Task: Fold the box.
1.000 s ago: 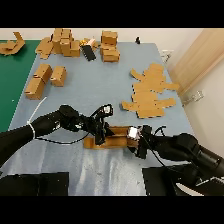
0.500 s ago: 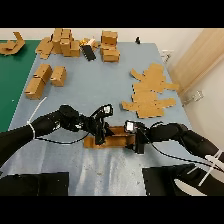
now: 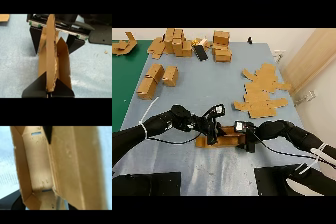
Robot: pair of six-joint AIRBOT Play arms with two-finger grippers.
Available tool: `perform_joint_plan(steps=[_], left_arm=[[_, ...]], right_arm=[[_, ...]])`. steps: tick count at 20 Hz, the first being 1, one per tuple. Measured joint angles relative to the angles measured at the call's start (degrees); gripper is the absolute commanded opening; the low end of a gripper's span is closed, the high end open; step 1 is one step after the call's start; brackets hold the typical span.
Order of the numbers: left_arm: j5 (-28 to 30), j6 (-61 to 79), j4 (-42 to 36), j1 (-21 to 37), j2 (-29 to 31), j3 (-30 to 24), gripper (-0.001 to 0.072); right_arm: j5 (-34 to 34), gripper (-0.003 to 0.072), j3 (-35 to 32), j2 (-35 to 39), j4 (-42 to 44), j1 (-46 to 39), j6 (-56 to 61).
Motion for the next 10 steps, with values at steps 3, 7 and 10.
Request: perform_joint_plan(steps=[3, 7, 10], left_arm=[[0.0, 0.0, 0.0, 0.0, 0.0, 0.0, 0.0013], [0.0, 0.0, 0.0, 0.0, 0.0, 0.0, 0.0013], [0.0, 0.0, 0.0, 0.0, 0.0, 0.0, 0.0013]], right_arm=[[0.2, 0.0710, 0.0, 0.2, 0.0, 0.0, 0.1], [-0.4, 0.0710, 0.0, 0.3, 0.3, 0.0, 0.7], [-0.8, 0.0708, 0.0, -0.1, 0.4, 0.0, 0.9]])
